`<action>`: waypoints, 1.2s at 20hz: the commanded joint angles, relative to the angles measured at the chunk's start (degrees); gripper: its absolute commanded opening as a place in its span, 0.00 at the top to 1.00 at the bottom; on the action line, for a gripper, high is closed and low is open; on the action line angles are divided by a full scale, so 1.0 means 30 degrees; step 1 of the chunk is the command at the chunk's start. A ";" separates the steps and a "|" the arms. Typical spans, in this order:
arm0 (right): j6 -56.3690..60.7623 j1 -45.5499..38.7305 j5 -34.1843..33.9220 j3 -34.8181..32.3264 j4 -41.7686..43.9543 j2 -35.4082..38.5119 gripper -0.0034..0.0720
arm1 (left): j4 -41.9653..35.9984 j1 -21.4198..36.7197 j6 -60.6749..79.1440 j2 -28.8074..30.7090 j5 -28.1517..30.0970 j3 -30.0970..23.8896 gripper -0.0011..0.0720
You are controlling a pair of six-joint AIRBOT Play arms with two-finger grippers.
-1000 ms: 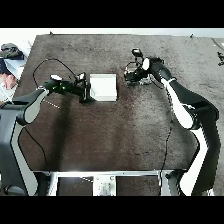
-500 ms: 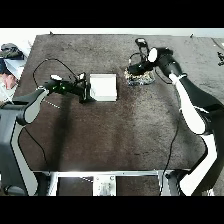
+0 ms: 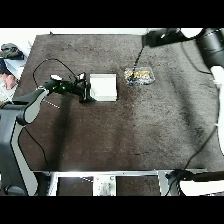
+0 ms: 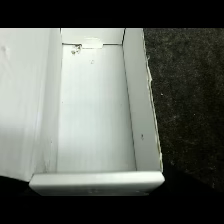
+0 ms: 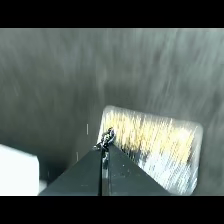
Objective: Fold the box and place the chain.
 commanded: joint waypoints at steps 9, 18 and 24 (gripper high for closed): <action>-0.2616 0.2543 -0.8612 0.0000 0.0007 0.5399 0.97 | 0.0007 0.0000 0.0007 -0.0015 0.0000 0.0007 0.51; -0.2652 0.5552 -0.2783 -0.0102 0.0233 0.4976 0.97 | 0.0007 0.0000 0.0007 -0.0015 0.0007 0.0007 0.51; -0.2790 0.7089 -0.2871 -0.0226 0.0226 0.2419 0.97 | 0.0007 0.0000 0.0007 -0.0015 0.0000 0.0007 0.51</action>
